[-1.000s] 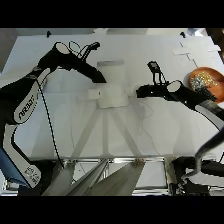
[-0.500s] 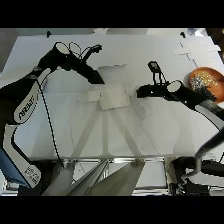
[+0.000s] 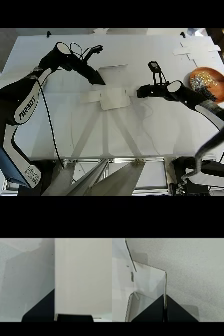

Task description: Fold the box and place the chain.

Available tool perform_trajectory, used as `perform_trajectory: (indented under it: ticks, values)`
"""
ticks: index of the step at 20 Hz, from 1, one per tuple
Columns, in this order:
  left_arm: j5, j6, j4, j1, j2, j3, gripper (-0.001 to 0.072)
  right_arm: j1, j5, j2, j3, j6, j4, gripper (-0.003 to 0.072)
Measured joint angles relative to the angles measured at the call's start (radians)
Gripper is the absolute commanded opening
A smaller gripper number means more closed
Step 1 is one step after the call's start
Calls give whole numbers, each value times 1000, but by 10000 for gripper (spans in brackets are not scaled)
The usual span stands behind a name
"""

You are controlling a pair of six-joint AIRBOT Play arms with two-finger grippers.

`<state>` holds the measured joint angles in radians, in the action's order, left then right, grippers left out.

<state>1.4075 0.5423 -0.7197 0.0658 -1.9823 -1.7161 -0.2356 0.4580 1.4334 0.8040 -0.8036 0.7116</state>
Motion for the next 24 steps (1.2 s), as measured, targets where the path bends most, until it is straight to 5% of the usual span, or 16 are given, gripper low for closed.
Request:
perform_trajectory:
  ticks: [7,8,10,11,18,24]
  values:
    - [-40,-1,1,0,0,0,9,0,-23,0,0,0,-4,9]
    - [-43,-1,2,0,0,0,9,0,-30,0,0,0,-6,65]
    - [-54,-1,3,1,0,0,9,-1,-38,0,0,-1,-11,445]
    - [-51,-1,3,1,0,0,9,-1,-39,0,0,0,-9,518]
    - [-24,-16,1,1,6,0,5,-1,-48,-37,0,-1,31,516]
    - [62,-42,1,1,70,0,-1,58,-51,-183,0,-102,257,508]
